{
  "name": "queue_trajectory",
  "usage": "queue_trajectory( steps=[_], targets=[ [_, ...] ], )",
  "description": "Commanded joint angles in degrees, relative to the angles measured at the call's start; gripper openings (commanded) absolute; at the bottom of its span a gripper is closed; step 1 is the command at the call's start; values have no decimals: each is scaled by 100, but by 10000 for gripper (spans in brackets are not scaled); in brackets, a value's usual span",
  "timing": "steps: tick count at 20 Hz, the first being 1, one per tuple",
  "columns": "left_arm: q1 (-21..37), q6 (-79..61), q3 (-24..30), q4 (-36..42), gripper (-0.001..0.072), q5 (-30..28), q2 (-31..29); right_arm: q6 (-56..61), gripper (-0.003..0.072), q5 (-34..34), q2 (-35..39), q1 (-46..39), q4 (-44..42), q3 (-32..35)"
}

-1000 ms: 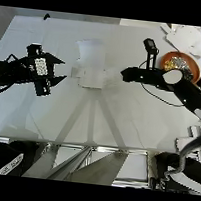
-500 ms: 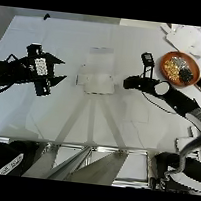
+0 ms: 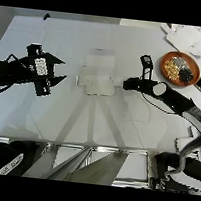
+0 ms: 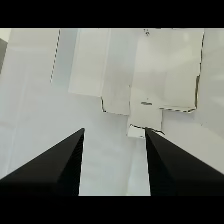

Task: Fold the box and place the chain.

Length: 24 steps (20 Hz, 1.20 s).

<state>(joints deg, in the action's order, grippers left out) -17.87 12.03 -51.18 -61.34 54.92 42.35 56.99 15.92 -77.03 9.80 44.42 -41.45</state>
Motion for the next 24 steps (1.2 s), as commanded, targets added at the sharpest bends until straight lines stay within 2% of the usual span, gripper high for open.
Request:
queue_trajectory(
  steps=[1, 15, 17, 22, 24],
  targets=[
    [-2, -2, -4, 0, 407, -2, -4, 2, 11, 15, 0, 7, -7, 0],
    [-9, -317, -4, 59, 407, -52, -4, -2, 13, -15, 0, 7, -2, 0],
    [-9, -70, -4, 435, 408, 94, 0, -2, 13, -17, 0, 7, -2, 0],
    [-9, 986, -4, 2247, 408, 636, -4, -2, 13, -17, 0, 7, -2, 0],
    [-9, 981, -4, 2566, 408, 645, -4, -2, 13, -17, 0, 7, -2, 0]
  ],
)
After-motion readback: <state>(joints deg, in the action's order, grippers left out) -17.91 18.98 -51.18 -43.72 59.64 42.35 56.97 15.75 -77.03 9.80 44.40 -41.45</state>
